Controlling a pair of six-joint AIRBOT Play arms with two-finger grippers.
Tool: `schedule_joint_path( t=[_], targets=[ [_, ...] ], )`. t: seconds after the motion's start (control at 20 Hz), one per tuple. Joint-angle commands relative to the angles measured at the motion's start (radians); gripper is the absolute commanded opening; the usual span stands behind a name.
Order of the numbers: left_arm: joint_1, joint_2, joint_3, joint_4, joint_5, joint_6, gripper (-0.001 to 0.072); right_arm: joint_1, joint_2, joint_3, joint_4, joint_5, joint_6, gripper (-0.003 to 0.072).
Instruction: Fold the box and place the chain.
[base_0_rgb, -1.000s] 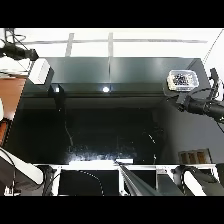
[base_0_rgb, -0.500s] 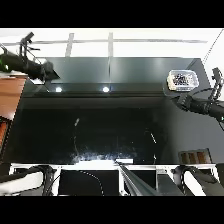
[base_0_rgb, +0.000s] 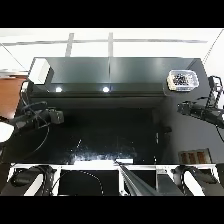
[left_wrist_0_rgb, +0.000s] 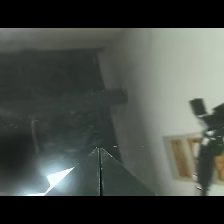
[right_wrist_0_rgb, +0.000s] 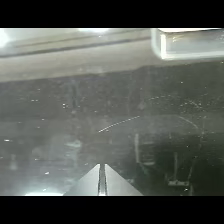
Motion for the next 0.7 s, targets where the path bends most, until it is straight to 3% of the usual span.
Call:
schedule_joint_path(
  t=[0.0, 0.65],
  targets=[
    [-0.007, 0.069, -0.067, 0.042, 0.100, 0.014, 0.0027, 0.002, 0.004, -0.019, -0.024, -0.047, -0.008, 0.0043],
    [-0.007, 0.069, -0.067, 0.034, 0.132, 0.014, 0.0027, 0.002, 0.004, -0.019, -0.025, -0.046, -0.008, 0.0043]
  ],
)
